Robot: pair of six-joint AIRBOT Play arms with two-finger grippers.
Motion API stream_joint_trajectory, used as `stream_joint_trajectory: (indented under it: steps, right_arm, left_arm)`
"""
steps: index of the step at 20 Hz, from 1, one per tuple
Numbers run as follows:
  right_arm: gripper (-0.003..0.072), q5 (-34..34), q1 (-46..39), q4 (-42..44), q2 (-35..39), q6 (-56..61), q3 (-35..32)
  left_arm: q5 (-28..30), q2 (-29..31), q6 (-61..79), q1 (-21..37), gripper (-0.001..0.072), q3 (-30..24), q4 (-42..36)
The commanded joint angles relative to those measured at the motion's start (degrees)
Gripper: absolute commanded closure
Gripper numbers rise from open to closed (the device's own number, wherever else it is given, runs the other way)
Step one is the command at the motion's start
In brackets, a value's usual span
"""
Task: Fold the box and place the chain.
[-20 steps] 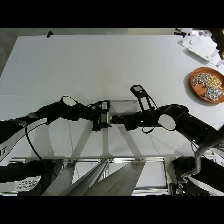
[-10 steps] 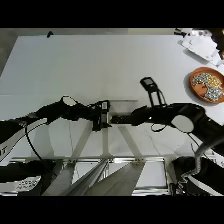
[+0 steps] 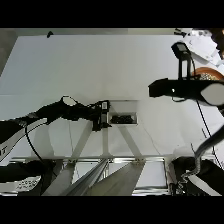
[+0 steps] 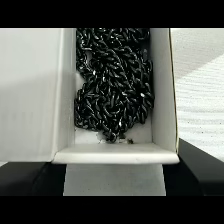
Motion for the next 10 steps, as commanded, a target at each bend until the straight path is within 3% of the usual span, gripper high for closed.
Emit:
stream_joint_trajectory:
  steps: [1,4,7,10]
  right_arm:
    - [0.0675,11.61,-1.18,11.39,-14.95,-20.50,11.13]
    - [0.0675,25.03,0.66,10.38,-28.76,-25.24,21.22]
    - [0.0674,24.92,2.45,4.20,-34.67,-25.94,24.02]
    - [0.0675,28.22,3.15,3.50,-35.41,-32.13,24.02]
  left_arm:
    - [-0.02,0.04,0.00,0.00,0.0384,0.02,0.00]
    - [0.00,0.04,0.02,0.00,0.0384,0.02,0.02]
    - [-0.02,0.04,0.00,0.00,0.0384,0.02,0.00]
    - [0.02,0.04,0.00,0.00,0.0384,0.02,0.02]
